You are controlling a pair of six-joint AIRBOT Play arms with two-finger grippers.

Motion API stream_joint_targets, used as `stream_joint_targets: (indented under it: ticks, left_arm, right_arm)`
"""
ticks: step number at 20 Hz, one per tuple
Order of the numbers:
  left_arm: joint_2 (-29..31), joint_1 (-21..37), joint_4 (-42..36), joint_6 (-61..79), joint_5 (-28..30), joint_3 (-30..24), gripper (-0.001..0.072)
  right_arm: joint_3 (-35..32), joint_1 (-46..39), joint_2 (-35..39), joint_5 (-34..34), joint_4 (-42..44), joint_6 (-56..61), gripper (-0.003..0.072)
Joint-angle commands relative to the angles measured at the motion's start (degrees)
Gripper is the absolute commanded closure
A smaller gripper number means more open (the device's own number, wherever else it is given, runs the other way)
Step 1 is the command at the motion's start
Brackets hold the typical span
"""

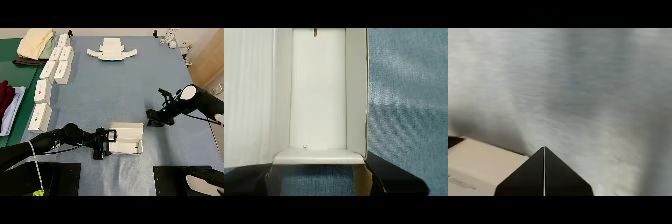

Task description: Fold the box.

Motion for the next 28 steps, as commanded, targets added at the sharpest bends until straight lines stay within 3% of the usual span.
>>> stream_joint_targets:
  ticks: [1, 6, 10, 18, 23, 25, 28]
  left_arm:
    - [0.0, 0.0, 0.0, 0.0, 0.0, 0.0, 0.0181]
    - [0.0, 0.0, 0.0, 0.0, 0.0, 0.0, 0.0182]
    - [0.0, 0.0, 0.0, 0.0, 0.0, 0.0, 0.0181]
    - [0.0, 0.0, 0.0, 0.0, 0.0, 0.0, 0.0182]
    - [0.0, 0.0, 0.0, 0.0, 0.0, 0.0, 0.0181]
    - [0.0, 0.0, 0.0, 0.0, 0.0, 0.0, 0.0181]
    - [0.0, 0.0, 0.0, 0.0, 0.0, 0.0, 0.0181]
  right_arm:
    - [-0.1, -3.6, -8.3, 4.5, 24.5, -22.8, 0.0689]
    - [-0.2, -1.0, -7.9, 11.5, 25.9, -32.2, 0.0688]
    - [-0.7, 4.9, -2.8, 9.4, 19.4, -34.7, 0.0689]
    - [-12.9, 23.3, 18.0, -18.6, 10.7, -37.7, 0.0689]
    - [-21.2, 35.7, 26.9, -33.7, 3.6, -36.7, 0.0689]
    - [-23.1, 38.8, 28.5, -37.7, 2.4, -36.5, 0.0689]
    - [-23.2, 41.8, 28.1, -37.4, -3.2, -36.5, 0.0687]
